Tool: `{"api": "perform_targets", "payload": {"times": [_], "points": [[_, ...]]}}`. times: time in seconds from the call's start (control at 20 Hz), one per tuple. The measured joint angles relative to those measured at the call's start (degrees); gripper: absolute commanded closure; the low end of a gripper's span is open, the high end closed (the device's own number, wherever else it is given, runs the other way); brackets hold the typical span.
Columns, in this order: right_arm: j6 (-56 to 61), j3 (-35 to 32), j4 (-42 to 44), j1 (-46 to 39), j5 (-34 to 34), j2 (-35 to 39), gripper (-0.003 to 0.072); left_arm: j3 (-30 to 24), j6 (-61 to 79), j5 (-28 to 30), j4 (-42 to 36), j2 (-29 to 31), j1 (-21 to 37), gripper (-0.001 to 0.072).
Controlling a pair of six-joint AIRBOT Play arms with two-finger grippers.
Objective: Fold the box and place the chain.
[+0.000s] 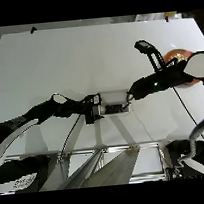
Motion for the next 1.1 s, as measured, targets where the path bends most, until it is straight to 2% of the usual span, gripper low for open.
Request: {"api": "perform_targets", "payload": {"times": [0.3,0.65,0.7,0.75,0.8,1.05,1.1], "points": [[-0.20,-0.26,3.63,8.17,-7.23,1.70,0.0678,0.00,0.00,0.00,-0.02,0.00,0.00,0.0560],[1.36,-3.02,-1.97,10.49,-11.50,-2.54,0.0669,0.00,0.00,0.00,-0.02,0.00,0.00,0.0560],[1.60,-3.52,-2.78,10.58,-11.65,-3.54,0.0586,0.00,0.00,0.00,0.00,0.00,0.00,0.0560],[1.70,-3.85,-3.30,10.60,-11.87,-4.39,0.0465,0.00,0.00,0.00,-0.02,0.00,0.00,0.0560],[1.73,-4.13,-3.91,10.60,-12.07,-5.16,0.0400,0.00,0.00,0.00,0.00,0.00,0.00,0.0560],[1.75,-2.56,-5.11,6.40,-10.40,-5.46,0.0406,0.00,0.00,0.00,0.00,0.00,0.00,0.0560],[1.73,-1.99,-5.31,4.37,-9.73,-5.09,0.0474,0.00,0.00,0.00,0.00,0.00,0.00,0.0560]]}}
